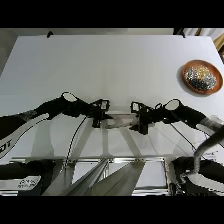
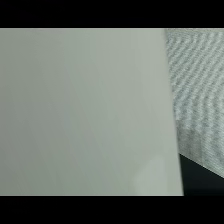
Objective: Fold the box and place the chain.
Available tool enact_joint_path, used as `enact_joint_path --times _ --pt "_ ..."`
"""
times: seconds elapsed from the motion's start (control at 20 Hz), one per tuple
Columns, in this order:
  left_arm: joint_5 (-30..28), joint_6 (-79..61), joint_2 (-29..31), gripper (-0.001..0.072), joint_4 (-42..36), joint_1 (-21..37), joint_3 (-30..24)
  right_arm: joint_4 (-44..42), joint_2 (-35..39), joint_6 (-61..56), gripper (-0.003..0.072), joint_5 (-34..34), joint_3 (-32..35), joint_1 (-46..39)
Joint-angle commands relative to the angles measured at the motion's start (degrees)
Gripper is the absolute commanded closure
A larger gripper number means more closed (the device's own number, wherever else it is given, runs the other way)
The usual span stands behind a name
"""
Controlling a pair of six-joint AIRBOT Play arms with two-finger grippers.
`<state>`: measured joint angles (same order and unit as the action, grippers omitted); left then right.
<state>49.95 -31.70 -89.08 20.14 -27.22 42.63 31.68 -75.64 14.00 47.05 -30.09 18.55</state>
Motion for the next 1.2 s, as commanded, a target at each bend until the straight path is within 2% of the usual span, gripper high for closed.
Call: enact_joint_path --times 0.0,0.6,0.7,0.75,0.8,0.85,0.95,1.0,1.1,1.15 --pt "0.0 0.0 0.0 0.0697 0.02 0.0 0.0 0.0 0.0 -0.02 0.0285 0.11 0.04 0.07" --pt "0.02 0.0 0.0 0.0697 0.07 0.0 0.0 0.0 0.0 -0.02 0.0285 0.11 0.04 0.07" --pt "-0.02 -0.04 0.02 0.0676 0.02 0.02 0.0 0.0 0.0 -0.02 0.0285 0.11 0.04 0.07" --pt "-0.04 -0.02 0.17 0.0577 0.04 0.02 0.0 0.0 0.0 -0.02 0.0285 0.13 0.04 0.07" --pt "-0.09 -0.02 0.57 0.044 0.04 0.07 0.0 0.0 0.0 -0.02 0.0285 0.13 0.04 0.07" --pt "-0.07 -0.02 1.2 0.0406 0.04 0.11 0.0 0.0 0.0 -0.02 0.0285 0.13 0.04 0.07" --pt "-0.57 -0.02 2.89 0.0392 0.44 0.11 0.0 -0.02 0.0 -0.02 0.0285 0.13 0.04 0.07" --pt "-1.38 -0.02 3.72 0.0331 0.48 0.11 0.0 0.0 0.0 -0.02 0.0285 0.13 0.04 0.07" --pt "-4.13 0.0 5.25 0.0144 0.81 0.11 0.0 0.0 0.0 -0.02 0.0285 0.13 0.04 0.07" --pt "-5.6 0.02 5.86 0.0128 1.75 0.11 0.0 0.0 0.0 -0.02 0.0285 0.11 0.04 0.07"
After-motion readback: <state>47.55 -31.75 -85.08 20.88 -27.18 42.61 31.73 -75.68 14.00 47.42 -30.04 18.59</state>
